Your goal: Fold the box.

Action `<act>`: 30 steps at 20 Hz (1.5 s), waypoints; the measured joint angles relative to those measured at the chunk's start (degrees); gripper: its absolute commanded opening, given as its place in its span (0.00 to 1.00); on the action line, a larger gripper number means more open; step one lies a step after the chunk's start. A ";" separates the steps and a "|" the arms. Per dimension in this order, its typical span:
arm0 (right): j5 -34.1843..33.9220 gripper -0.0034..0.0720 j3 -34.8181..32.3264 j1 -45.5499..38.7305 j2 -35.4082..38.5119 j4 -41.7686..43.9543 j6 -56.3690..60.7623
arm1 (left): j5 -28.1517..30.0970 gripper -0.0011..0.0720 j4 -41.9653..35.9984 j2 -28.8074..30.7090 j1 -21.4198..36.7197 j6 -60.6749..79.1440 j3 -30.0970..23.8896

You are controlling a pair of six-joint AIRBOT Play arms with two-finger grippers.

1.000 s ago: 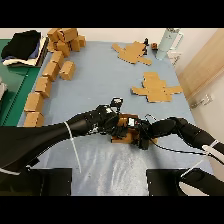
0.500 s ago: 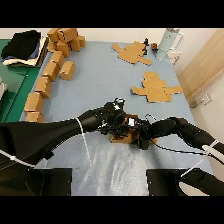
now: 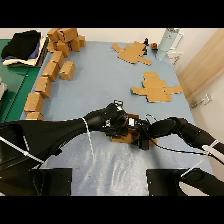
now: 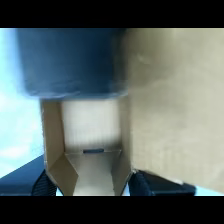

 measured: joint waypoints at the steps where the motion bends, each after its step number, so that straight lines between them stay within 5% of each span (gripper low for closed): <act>1: 0.00 0.72 0.02 -0.02 -0.02 0.02 0.00 | 0.00 0.04 0.09 0.00 -0.07 -0.22 0.00; 7: 0.31 0.72 0.00 0.00 -0.02 -0.02 -0.22 | 0.02 0.04 -0.68 -0.11 -0.04 -1.33 0.02; 8: 0.33 0.72 0.00 0.00 -0.02 -0.02 -0.24 | 0.04 0.14 -0.98 -0.11 -0.02 -1.40 0.02; 9: 0.70 0.72 0.00 0.00 -0.02 -0.13 -0.42 | 0.02 0.54 -1.68 -0.13 -0.02 -1.33 0.00; 10: 0.90 0.72 0.04 -0.04 -0.02 -0.35 -0.48 | -0.52 0.68 -2.27 -0.17 -0.20 -1.31 0.00; 18: 1.09 0.72 0.04 -0.02 -0.02 0.33 -0.02 | -0.13 0.68 -4.72 1.07 0.15 -1.88 0.31; 30: 0.59 0.72 0.04 -0.02 -0.02 0.04 -0.17 | -12.46 0.68 -6.36 2.12 5.46 0.81 5.03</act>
